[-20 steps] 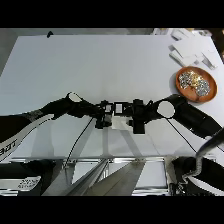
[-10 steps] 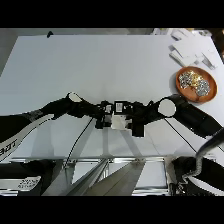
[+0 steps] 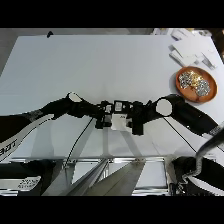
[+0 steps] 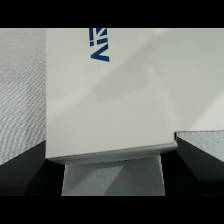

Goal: Fold the box and place the chain.

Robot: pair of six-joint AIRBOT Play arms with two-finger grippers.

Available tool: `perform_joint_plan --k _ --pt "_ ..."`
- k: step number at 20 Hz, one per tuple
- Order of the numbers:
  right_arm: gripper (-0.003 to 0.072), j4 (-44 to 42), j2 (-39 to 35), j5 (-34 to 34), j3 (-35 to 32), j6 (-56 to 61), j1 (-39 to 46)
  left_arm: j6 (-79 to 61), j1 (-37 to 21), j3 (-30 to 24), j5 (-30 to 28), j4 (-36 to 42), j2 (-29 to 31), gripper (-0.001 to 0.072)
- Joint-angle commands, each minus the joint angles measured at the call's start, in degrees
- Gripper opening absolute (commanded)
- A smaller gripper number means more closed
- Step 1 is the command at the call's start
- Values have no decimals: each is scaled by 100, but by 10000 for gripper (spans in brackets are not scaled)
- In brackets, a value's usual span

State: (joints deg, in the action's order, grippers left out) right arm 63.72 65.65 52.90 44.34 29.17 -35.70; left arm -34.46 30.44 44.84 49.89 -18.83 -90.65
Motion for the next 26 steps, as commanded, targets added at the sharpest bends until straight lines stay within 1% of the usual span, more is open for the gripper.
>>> perform_joint_plan --k 1,4,5,6,8,10,13,15,18,19,20,22,24,26 --pt "293 188 -63 -173 4 35 -7 -2 2 4 7 -2 2 195" --pt "292 262 -70 -219 4 31 -55 -2 2 4 7 -2 2 195" --pt "280 350 -68 -289 4 31 -116 -2 2 4 7 -2 2 195" --pt "240 413 -68 -380 4 33 -181 -2 2 4 7 -2 2 195" --pt "238 398 -68 -457 4 35 -221 -2 2 4 7 -2 2 195" --pt "237 407 -70 -376 4 44 -221 -2 2 4 7 -2 2 195" --pt "241 299 -238 -59 4 52 -221 -2 2 4 4 -2 2 195" --pt "299 267 -466 284 4 52 -76 -2 2 4 7 -2 2 195" --pt "302 203 -505 776 2 -24 315 -2 2 4 4 -2 2 195" --pt "323 199 -505 909 2 -107 361 -2 2 4 7 -2 2 195" --pt "323 195 -505 988 2 -114 363 -2 2 4 4 -2 2 195" --pt "323 192 -503 968 0 -114 361 -2 2 4 4 -2 2 195" --pt "321 372 -472 728 -2 -63 326 -2 2 4 7 -2 2 195" --pt "321 570 -382 553 -2 -48 107 -2 2 2 4 -2 2 195"
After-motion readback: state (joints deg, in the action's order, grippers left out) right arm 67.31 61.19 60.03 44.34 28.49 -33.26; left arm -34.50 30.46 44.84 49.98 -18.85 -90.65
